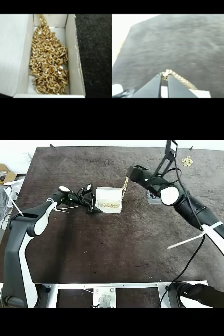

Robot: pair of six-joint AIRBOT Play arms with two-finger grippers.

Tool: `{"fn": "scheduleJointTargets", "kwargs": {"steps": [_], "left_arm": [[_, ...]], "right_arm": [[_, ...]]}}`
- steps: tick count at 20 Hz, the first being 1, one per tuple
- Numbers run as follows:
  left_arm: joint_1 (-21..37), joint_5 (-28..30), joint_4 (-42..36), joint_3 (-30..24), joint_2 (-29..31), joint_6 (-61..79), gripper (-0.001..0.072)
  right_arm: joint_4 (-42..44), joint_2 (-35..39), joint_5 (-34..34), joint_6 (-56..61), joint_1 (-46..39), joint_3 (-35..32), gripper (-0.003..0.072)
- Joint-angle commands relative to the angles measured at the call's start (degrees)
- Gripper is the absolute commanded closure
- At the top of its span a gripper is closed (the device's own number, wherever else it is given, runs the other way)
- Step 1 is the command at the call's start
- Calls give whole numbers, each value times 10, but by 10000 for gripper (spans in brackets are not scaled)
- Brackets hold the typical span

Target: Fold the box and place the chain.

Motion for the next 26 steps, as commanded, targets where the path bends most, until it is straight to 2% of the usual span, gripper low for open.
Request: {"fn": "scheduleJointTargets", "kwargs": {"steps": [1, 6, 7, 8, 9, 10, 12, 15, 17, 19, 23, 26], "left_arm": [[1, 0, 0, 0, 0, 0, 235], [1, 0, 0, 0, 0, 0, 235], [1, 0, 0, 0, 0, 0, 235], [1, 0, 0, 0, 0, 0, 235], [1, 0, 0, 0, 0, 0, 235], [1, 0, 0, 0, 0, 0, 235], [1, 0, 0, 0, 0, 0, 235], [1, 0, 0, 0, 0, 0, 235], [1, 0, 0, 0, 0, 0, 235], [1, -1, 0, 0, 0, 0, 235], [1, 0, 0, 0, 0, 0, 235], [1, 0, 0, 0, 0, 0, 235]], "right_arm": [[-3, -23, -49, -3, 62, 0, 692], [-13, -127, -34, -2, 71, 0, 691], [-12, -145, -29, -2, 66, 0, 576], [-13, -155, -18, -2, 61, 0, 373], [-14, -154, -9, -3, 55, 1, 399], [-17, -144, -2, -4, 47, 3, 494], [-45, -112, 44, -31, 23, 31, 494], [-53, -98, 191, -147, -31, 139, 494], [-39, -106, 222, -200, -77, 184, 495], [35, -136, 276, -275, -132, 222, 496], [283, -258, 445, -509, -206, 299, 496], [375, -338, 503, -587, -225, 348, 495]]}}
